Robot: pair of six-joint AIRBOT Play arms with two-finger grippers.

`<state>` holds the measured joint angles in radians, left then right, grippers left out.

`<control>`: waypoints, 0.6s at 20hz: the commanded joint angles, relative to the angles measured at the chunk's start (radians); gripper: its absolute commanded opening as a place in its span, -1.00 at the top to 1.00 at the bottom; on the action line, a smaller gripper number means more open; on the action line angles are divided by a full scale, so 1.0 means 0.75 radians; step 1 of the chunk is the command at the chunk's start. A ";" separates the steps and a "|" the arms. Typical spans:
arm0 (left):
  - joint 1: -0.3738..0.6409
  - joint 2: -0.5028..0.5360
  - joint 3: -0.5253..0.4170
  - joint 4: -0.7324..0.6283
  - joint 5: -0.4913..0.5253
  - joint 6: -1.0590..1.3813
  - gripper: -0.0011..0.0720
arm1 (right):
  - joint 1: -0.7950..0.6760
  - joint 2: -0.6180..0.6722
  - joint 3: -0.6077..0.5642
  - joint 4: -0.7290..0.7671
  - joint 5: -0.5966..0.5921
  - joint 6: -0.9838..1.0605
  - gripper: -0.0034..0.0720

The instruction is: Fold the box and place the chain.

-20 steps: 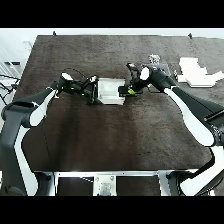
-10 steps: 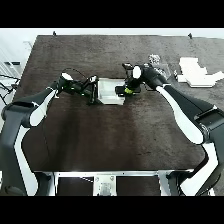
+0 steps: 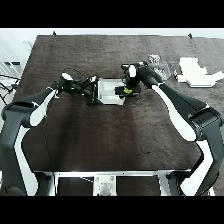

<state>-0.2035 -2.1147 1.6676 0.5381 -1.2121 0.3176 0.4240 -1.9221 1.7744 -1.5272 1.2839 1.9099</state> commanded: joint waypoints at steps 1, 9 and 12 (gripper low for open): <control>0.000 -0.001 -0.001 0.001 0.000 -0.005 -0.19 | 0.001 -0.008 0.010 -0.020 0.025 0.060 -0.17; 0.000 -0.001 0.000 0.000 -0.001 -0.005 -0.19 | 0.018 -0.071 0.068 0.001 0.043 0.142 0.06; -0.001 -0.001 -0.001 0.000 -0.001 -0.005 -0.19 | 0.033 -0.071 0.068 0.001 0.049 0.160 0.14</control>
